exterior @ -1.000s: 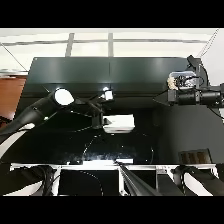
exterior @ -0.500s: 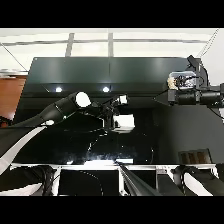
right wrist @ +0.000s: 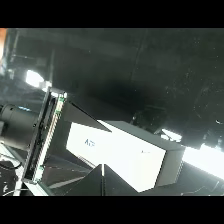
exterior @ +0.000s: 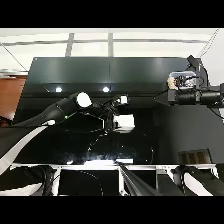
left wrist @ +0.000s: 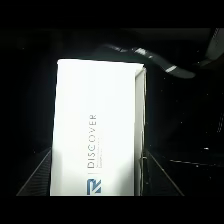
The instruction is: Fold the box and place the chain.
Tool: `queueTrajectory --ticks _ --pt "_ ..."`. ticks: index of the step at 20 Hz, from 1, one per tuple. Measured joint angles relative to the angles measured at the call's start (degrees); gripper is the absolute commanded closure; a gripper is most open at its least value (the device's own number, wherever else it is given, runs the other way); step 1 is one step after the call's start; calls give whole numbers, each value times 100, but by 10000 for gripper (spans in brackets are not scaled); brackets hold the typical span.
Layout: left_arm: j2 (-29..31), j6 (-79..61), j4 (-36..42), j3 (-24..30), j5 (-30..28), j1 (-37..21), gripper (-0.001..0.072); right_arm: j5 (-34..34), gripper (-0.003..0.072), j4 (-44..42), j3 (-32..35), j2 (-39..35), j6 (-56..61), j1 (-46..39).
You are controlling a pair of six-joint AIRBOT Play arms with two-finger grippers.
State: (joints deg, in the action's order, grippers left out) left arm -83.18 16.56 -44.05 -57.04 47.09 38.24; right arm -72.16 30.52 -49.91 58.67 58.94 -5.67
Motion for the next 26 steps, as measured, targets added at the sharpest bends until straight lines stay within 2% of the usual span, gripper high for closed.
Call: queueTrajectory --ticks 9,14,15,17,18,22,24,26 --pt "-229 35 2 2 -20 90 5 24 672 0 0 0 2 0" --pt "-518 35 -57 2 -376 284 6 70 672 0 0 0 2 0" --pt "-551 37 -98 2 -424 315 42 76 672 0 0 0 2 0" --pt "-581 74 -238 -13 -452 350 344 74 672 0 0 0 9 0" --pt "-579 175 -337 -42 -426 352 366 68 672 -2 0 0 15 0" --pt "-343 632 -1067 -243 -68 52 366 57 671 -2 0 0 33 0" --pt "-96 787 -1427 -293 160 -367 367 46 671 0 0 0 46 0" --pt "136 898 -1635 -339 85 -973 367 46 672 -2 0 0 46 0"
